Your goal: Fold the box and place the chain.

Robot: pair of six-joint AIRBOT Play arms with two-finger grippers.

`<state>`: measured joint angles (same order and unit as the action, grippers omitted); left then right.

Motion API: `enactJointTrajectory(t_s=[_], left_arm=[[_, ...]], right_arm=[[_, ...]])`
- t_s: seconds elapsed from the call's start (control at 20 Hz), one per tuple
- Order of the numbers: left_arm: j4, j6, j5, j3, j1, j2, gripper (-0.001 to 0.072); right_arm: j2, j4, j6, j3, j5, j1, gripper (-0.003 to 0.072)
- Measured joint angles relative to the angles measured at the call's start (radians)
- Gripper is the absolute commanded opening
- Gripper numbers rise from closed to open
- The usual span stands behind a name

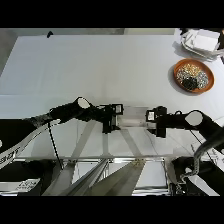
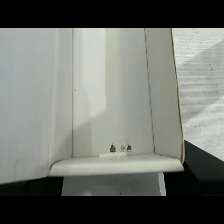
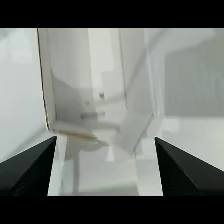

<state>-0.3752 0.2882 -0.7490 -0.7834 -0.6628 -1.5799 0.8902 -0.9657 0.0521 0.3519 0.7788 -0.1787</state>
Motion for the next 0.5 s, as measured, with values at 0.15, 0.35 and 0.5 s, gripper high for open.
enactJointTrajectory(t_s=[0.15,0.35,0.5], left_arm=[[-0.001,0.0,-0.001,0.0,0.0,0.0,0.0364],[-0.002,0.0,-0.002,0.0,0.0,0.0,0.0364],[-0.002,0.0,-0.002,0.0,0.0,0.0,0.0364]], right_arm=[[-0.089,-0.132,-0.163,0.0,0.026,0.0,0.0654],[-0.21,-0.121,-0.283,0.0,0.046,0.0,0.0015],[-0.255,0.049,-0.254,0.0,0.05,0.0,0.0016]])
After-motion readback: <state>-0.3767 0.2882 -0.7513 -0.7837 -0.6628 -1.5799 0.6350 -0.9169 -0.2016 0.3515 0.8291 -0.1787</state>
